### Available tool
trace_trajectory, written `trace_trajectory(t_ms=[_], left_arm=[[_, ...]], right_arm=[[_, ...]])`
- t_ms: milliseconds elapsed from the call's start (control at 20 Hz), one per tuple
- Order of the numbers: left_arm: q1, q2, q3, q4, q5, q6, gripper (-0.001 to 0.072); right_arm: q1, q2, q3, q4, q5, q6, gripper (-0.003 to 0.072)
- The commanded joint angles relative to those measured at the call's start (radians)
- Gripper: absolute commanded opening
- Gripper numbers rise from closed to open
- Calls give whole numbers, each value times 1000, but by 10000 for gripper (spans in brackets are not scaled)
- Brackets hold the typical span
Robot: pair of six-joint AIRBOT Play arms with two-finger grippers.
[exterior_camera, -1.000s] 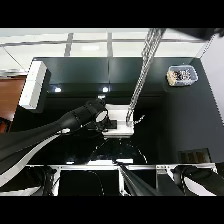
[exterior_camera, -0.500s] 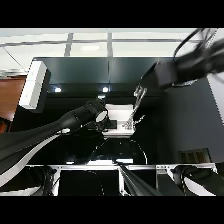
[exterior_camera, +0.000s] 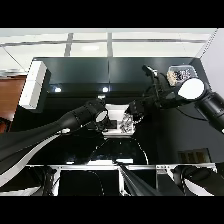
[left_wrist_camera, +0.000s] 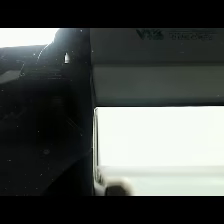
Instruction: Fold the box and place the chain.
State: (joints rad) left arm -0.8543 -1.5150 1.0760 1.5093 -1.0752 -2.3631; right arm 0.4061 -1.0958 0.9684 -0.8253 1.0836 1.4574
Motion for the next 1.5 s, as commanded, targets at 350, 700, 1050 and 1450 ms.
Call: trace_trajectory(t_ms=[350,700,1050,1450], left_arm=[[1,0,1,0,0,0,31],[1,0,1,0,0,0,31],[1,0,1,0,0,0,30],[1,0,1,0,-2,0,30]], right_arm=[[-6,84,24,27,-14,-30,16],[-21,180,190,159,5,-31,17],[-21,178,126,17,58,-15,17],[-90,189,2,-116,115,-19,444]])
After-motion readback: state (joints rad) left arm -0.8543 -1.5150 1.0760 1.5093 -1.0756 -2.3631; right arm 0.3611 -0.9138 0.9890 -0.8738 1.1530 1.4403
